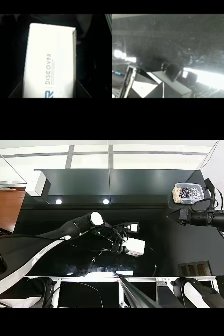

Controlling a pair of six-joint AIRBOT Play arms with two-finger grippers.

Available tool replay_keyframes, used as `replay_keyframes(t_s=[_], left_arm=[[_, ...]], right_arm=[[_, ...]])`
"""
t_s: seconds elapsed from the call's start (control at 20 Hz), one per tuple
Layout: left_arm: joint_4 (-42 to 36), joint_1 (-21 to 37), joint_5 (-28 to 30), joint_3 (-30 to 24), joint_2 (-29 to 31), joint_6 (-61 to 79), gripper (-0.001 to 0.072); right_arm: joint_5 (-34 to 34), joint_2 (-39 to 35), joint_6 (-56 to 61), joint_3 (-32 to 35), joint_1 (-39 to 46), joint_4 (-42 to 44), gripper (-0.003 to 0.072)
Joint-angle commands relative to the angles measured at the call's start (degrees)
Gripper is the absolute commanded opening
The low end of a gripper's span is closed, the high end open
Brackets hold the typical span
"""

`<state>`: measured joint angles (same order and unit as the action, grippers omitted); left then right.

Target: Fold the box and place the chain.

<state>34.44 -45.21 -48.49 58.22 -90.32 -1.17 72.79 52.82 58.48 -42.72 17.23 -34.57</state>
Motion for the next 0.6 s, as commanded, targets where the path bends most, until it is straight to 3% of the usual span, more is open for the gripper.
replay_keyframes(t_s=[0.0,0.1,0.15,0.2,0.25,0.4,0.55], left_arm=[[5.2,-2.0,3.1,0.0,-0.3,-5.1,0.0714],[6.5,-2.8,3.7,0.0,-0.3,-5.1,0.0711],[6.8,-3.0,4.2,0.0,-0.3,-5.3,0.0646],[7.0,-3.0,3.9,0.1,-0.1,-5.9,0.0403],[7.9,-2.7,3.2,0.1,0.5,-6.0,0.0232],[11.9,-0.1,2.8,0.0,4.2,-11.8,0.0232],[20.4,7.4,-1.6,0.0,9.5,-24.9,0.0233]], right_arm=[[0.0,0.0,0.0,-0.1,0.0,0.0,0.0011],[0.0,0.0,0.0,-0.1,0.0,0.0,0.0011],[0.0,0.0,0.0,-0.1,0.0,0.0,0.0011],[0.1,0.0,0.0,-0.1,0.0,0.0,0.0011],[0.2,0.0,0.0,-0.1,0.0,0.0,0.0011],[0.5,0.0,0.1,-0.1,0.0,0.0,0.0011],[0.8,0.0,0.1,-0.1,0.0,0.0,0.0011]])
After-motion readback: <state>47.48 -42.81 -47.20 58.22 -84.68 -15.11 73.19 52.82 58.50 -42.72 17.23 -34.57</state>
